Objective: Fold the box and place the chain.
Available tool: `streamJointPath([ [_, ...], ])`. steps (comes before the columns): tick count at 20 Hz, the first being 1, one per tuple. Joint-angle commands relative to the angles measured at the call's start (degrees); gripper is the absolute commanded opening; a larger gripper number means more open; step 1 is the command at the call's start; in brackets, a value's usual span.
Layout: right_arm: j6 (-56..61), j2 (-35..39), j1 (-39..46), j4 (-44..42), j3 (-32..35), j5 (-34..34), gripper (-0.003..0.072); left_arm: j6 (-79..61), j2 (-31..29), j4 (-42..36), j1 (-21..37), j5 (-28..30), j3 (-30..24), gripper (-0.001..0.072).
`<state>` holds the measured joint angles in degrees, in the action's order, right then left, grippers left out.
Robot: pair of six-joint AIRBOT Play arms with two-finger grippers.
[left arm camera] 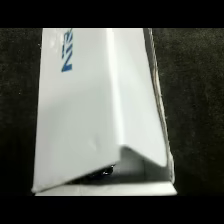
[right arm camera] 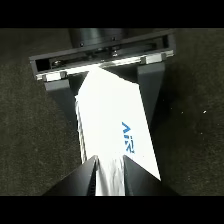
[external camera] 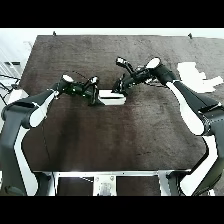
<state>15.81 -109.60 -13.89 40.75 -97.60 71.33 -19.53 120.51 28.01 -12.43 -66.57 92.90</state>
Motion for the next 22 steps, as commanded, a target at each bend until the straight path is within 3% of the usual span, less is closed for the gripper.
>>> streamJointPath([
  [1, 0.02, 0.00, -0.04, 0.39, 1.36, 0.52, 0.0193, 0.00, -0.02, 0.02, -0.02, -0.04, 0.00, 0.0350],
  [14, -0.72, -0.87, 0.02, 0.20, 6.43, 1.70, 0.0202, 0.00, -0.02, 0.02, -0.02, -0.04, 0.00, 0.0350],
  [16, -1.49, -0.87, 0.04, -0.50, 6.36, 1.70, 0.0294, 0.00, -0.02, 0.02, -0.02, -0.04, 0.00, 0.0350],
  [20, -1.68, -0.85, 1.38, -11.58, 6.12, 1.84, 0.0284, 0.00, -0.02, 0.02, -0.02, -0.04, 0.00, 0.0350],
  [21, -2.16, -0.85, 1.75, -13.75, 6.12, 1.81, 0.0257, 0.00, -0.02, 0.02, -0.02, -0.04, 0.00, 0.0350],
  [22, -2.43, -0.87, 2.03, -14.34, 6.14, 1.77, 0.0171, 0.00, -0.04, 0.02, -0.02, -0.04, -0.02, 0.0350],
])
